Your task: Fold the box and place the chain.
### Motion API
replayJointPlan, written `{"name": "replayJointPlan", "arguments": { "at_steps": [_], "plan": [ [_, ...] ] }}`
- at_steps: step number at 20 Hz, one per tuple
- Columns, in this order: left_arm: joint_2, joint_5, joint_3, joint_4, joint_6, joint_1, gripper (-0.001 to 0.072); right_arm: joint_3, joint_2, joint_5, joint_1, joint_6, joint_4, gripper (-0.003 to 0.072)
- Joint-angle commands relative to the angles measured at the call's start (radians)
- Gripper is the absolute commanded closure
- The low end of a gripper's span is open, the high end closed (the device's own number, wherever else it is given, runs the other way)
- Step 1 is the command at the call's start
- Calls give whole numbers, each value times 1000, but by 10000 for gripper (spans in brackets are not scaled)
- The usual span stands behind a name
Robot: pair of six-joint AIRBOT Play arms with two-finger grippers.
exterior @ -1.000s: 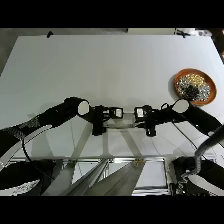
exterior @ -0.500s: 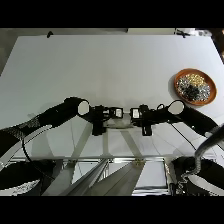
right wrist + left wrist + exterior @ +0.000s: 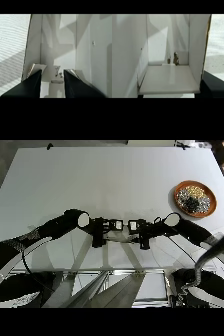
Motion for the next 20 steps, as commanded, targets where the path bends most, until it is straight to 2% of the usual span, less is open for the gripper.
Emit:
{"name": "replayJointPlan", "arguments": {
  "at_steps": [1,3,4,6,11,15,17,20],
  "plan": [
    [0,0,0,-2,-2,1,499,0,-1,5,5,61,-40,436],
    [0,0,0,-2,-2,1,499,0,17,6,0,148,-118,536],
    [0,0,0,-2,-2,1,499,0,38,9,-11,202,-161,538],
    [0,0,0,-2,-1,1,499,0,98,16,-50,320,-194,658],
    [0,0,0,-2,-2,1,499,0,301,139,-134,627,-200,667],
    [0,0,0,-2,-2,1,499,0,415,220,-266,1215,-280,666],
    [0,0,0,-2,-2,1,499,0,412,300,-361,1339,-364,667],
    [0,0,0,-2,-2,1,499,-1,401,330,-455,1483,-577,666]
  ]
}}
